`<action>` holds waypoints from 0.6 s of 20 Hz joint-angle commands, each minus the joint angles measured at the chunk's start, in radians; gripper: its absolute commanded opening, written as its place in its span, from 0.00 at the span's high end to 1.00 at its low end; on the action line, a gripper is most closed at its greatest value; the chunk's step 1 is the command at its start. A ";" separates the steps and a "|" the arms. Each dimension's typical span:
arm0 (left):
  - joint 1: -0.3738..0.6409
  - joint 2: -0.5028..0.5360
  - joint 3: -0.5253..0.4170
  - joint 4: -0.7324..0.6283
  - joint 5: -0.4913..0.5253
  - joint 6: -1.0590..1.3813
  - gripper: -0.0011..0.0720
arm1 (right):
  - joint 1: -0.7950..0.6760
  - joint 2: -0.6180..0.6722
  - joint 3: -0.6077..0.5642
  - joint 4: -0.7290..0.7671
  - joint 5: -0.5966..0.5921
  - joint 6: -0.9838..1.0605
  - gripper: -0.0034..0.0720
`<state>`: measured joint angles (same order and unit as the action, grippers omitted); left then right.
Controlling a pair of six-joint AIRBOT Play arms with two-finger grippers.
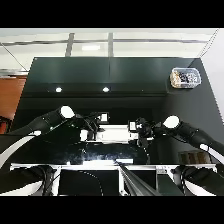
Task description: Fold the box and place the chain.
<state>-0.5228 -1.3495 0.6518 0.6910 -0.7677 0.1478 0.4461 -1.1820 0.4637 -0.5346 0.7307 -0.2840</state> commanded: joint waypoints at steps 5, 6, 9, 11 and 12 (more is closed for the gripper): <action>0.000 0.000 0.000 0.000 0.000 0.002 0.95 | 0.036 -0.006 -0.001 -0.043 -0.051 0.042 0.15; 0.000 0.000 0.000 0.000 0.000 0.002 0.95 | 0.036 -0.006 -0.001 -0.042 -0.053 0.045 0.15; 0.000 0.000 0.000 0.000 0.000 0.002 0.95 | 0.036 -0.006 -0.001 -0.041 -0.056 0.048 0.15; 0.001 0.003 0.004 0.001 -0.023 0.002 0.95 | 0.036 -0.006 -0.001 -0.041 -0.056 0.048 0.15; 0.001 0.011 0.005 0.001 -0.031 0.001 0.95 | 0.036 -0.006 -0.001 -0.041 -0.056 0.048 0.15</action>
